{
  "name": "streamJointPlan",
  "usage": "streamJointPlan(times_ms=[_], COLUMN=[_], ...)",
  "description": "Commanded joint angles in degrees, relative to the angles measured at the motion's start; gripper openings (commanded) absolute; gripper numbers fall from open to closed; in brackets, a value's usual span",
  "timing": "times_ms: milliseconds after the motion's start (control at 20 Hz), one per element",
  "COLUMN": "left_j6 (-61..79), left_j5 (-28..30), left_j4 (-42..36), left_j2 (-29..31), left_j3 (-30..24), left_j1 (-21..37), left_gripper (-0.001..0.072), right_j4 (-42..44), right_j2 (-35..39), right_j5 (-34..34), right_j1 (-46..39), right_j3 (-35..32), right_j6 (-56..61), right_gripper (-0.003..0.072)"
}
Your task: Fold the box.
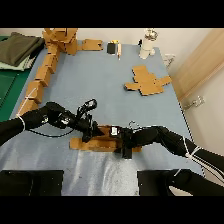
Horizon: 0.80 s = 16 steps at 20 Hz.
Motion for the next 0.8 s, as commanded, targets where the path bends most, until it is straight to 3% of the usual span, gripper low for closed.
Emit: streamJointPlan(times_ms=[0, 50, 250, 300, 350, 550, 750], left_j6=[-2.7, -6.8, -12.4, -15.7, -19.7, -31.2, -36.1], left_j5=[0.6, 1.4, 1.3, 1.4, 1.5, 1.3, 1.3], left_j4=[0.2, 0.4, 4.0, 6.4, 9.4, 22.7, 25.2], left_j2=[0.3, 0.8, 4.4, 6.1, 7.9, 16.1, 21.5], left_j3=[0.1, 0.2, 0.3, 0.3, 0.3, 0.3, 0.3], left_j1=[0.2, 0.3, 2.2, 3.0, 4.0, 7.9, 10.2], left_gripper=[0.0347, 0.0388, 0.0413, 0.0599, 0.0676, 0.0676, 0.0675], right_j4=[0.0, 0.0, 0.0, 0.0, 0.0, -0.1, -0.2], right_j2=[0.0, 0.0, 0.0, 0.0, 0.0, 0.0, 0.0], right_j5=[0.0, 0.0, 0.0, 0.0, 0.0, -2.1, -2.9], right_j1=[0.1, 0.1, 0.1, 0.1, 0.1, 0.1, 0.1], right_j3=[0.0, 0.0, 0.0, 0.0, 0.0, 0.0, 0.0], right_j6=[0.0, 0.0, 0.0, 0.0, 0.0, -1.2, -2.4], right_gripper=[0.0500, 0.0500, 0.0502, 0.0507, 0.0520, 0.0520, 0.0520])
